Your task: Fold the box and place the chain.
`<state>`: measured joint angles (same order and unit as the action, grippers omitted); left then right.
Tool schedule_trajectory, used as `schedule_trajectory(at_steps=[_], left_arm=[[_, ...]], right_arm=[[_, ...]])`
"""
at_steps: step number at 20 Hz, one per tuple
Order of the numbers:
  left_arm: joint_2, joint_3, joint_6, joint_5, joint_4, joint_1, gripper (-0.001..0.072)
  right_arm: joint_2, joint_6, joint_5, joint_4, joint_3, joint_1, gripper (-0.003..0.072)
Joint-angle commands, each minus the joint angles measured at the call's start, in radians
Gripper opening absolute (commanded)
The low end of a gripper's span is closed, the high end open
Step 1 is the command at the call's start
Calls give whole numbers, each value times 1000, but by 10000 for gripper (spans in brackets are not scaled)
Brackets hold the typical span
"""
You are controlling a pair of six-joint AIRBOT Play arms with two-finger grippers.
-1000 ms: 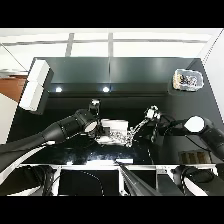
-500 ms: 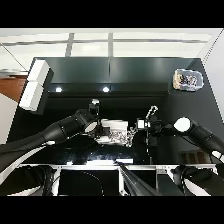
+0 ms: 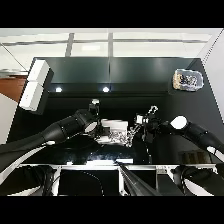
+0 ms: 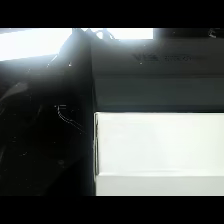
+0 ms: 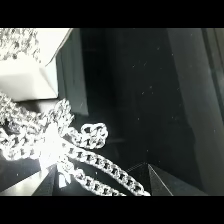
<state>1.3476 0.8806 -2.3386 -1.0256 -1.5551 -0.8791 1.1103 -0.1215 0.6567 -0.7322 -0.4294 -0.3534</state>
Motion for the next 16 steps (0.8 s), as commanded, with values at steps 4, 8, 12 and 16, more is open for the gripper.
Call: schedule_trajectory(at_steps=[4,8,12,16], left_arm=[[0,0,0,0,0,-1,30],[0,0,0,0,0,-1,30],[0,0,0,3,0,-1,30],[0,0,0,3,0,-1,30]], right_arm=[[19,21,2,25,-1,-10,341],[18,48,19,24,-5,-10,65],[-29,183,38,-2,-34,-10,48],[-97,296,84,-10,-44,-10,48]])
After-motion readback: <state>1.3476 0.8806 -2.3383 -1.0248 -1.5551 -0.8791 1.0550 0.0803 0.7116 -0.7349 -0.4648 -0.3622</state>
